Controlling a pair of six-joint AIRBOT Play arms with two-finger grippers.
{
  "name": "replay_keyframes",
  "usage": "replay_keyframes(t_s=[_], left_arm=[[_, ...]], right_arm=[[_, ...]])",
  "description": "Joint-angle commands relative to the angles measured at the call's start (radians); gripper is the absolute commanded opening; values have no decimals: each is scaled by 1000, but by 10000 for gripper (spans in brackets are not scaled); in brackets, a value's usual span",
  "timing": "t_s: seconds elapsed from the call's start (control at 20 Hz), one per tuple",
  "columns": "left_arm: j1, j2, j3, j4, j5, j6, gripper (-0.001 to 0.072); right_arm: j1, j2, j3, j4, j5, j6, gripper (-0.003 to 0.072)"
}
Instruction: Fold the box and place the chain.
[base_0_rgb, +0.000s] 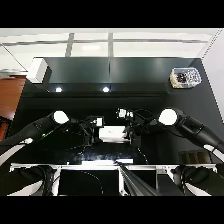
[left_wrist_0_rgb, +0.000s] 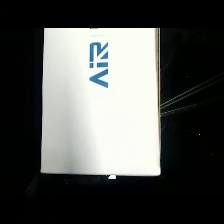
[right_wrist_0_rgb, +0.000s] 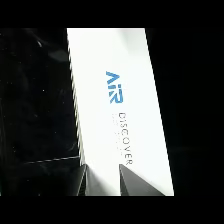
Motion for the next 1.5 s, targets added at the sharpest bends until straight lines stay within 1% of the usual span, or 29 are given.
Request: replay_keyframes(t_s=[0.0, 0.15, 0.25, 0.3, 0.35, 0.4, 0.5, 0.65, 0.75, 0.9, 1.0, 1.1, 1.45], left_arm=[[0, 0, 0, 0, 0, 0, 392], [0, 0, 0, 0, 0, 0, 393], [0, 0, 0, 0, 0, 0, 392], [0, 0, 0, 0, 0, 0, 392], [0, 0, 0, 0, 0, 0, 393], [0, 0, 0, 0, 0, 1, 393], [0, 0, 0, 0, 0, 1, 393], [0, 0, 0, 0, 0, 0, 392], [0, 0, 0, 0, 0, 0, 393], [0, 0, 0, 0, 0, 0, 392], [0, 0, 0, 0, 1, 0, 392], [0, 0, 0, 0, 1, 1, 392], [0, 0, 0, -23, -1, 0, 393]], right_arm=[[0, -10, 1, 4, 18, 27, 229], [-3, 22, 30, 9, 74, 152, 229], [-23, 58, 46, 21, 109, 326, 226], [-40, 71, 46, 29, 129, 427, 164], [-61, 74, 46, 34, 159, 514, 26], [-72, 73, 42, 35, 166, 581, 31], [-72, 66, 19, 81, 126, 650, 30], [-72, -5, -3, 269, 92, 632, 30], [-72, -66, -3, 329, 71, 626, 30], [-72, -146, -3, 330, 69, 626, 31], [-72, -175, -3, 302, 50, 627, 32], [-72, -182, -3, 277, 31, 630, 32], [-72, -176, -2, 282, 29, 629, 33]])
